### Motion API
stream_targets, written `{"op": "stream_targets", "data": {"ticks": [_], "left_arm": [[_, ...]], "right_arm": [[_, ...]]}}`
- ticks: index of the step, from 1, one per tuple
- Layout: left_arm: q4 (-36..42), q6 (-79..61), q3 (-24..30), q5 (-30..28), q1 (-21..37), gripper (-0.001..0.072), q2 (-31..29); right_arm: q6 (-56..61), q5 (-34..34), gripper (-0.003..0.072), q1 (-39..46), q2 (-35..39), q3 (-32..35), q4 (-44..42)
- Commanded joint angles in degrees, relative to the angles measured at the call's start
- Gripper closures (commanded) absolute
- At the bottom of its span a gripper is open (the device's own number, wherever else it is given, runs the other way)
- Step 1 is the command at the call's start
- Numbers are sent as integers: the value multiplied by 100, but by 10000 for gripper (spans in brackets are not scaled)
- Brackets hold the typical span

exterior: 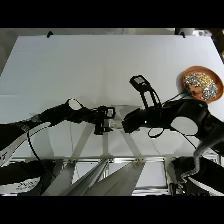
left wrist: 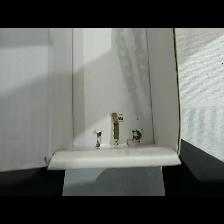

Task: Fold the box and place the chain.

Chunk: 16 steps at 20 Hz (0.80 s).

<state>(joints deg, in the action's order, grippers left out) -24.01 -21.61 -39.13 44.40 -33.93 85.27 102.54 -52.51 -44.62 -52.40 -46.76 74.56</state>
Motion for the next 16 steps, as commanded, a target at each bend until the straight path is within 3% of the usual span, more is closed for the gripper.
{"op": "stream_targets", "data": {"ticks": [1,5,9,10,12,13,16], "left_arm": [[-2,-2,-2,0,2,372,0],[-2,-2,-2,-2,2,372,0],[-2,-2,-2,0,2,372,0],[-2,-2,-2,0,2,372,0],[-2,-2,-2,0,2,372,0],[-2,-2,-2,0,2,372,0],[-2,-2,-2,-2,2,372,0]], "right_arm": [[284,815,671,-31,-234,387,44],[286,1349,671,-31,-1027,407,-13],[286,1416,667,-31,-1530,407,-87],[286,1416,631,-31,-1563,407,-120],[284,1381,429,-31,-1554,404,-136],[284,1338,398,-31,-1530,404,-151],[240,1172,398,-17,-1344,404,-146]]}}
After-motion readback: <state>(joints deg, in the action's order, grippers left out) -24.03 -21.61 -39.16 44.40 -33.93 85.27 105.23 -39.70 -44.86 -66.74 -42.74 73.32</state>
